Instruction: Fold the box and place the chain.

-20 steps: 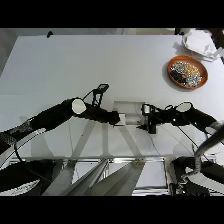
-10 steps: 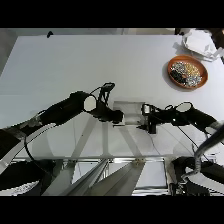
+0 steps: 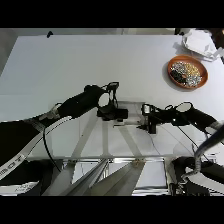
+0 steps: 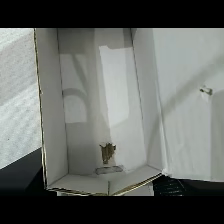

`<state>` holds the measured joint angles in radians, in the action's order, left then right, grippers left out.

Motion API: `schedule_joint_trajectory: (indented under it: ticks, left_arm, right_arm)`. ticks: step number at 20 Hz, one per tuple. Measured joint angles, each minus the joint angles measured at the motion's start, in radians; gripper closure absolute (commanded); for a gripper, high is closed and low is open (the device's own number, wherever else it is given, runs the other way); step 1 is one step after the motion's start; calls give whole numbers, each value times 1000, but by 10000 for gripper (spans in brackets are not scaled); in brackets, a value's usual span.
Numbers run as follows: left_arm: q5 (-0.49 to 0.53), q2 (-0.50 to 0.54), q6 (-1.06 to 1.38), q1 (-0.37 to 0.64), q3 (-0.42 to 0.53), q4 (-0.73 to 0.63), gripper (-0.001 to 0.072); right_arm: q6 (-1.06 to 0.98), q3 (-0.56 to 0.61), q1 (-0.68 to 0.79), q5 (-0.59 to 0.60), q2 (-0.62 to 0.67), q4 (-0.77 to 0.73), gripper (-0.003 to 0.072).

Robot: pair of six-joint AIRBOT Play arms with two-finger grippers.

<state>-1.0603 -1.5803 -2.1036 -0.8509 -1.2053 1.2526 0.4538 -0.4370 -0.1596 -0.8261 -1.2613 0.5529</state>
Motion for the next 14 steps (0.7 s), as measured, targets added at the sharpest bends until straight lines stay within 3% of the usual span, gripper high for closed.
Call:
schedule_joint_trajectory:
  ticks: [4,6,8,14]
  left_arm:
    - [-75,-45,-77,-21,-54,39,262]
    - [-115,-62,-117,-28,-63,73,345]
    - [-146,-74,-155,-32,-69,106,347]
    - [-137,-93,-222,-45,-74,140,371]
  right_arm:
    - [0,0,0,0,0,0,328]
    - [0,0,0,0,0,0,328]
    - [0,0,0,1,0,0,328]
    - [0,0,0,1,0,0,328]
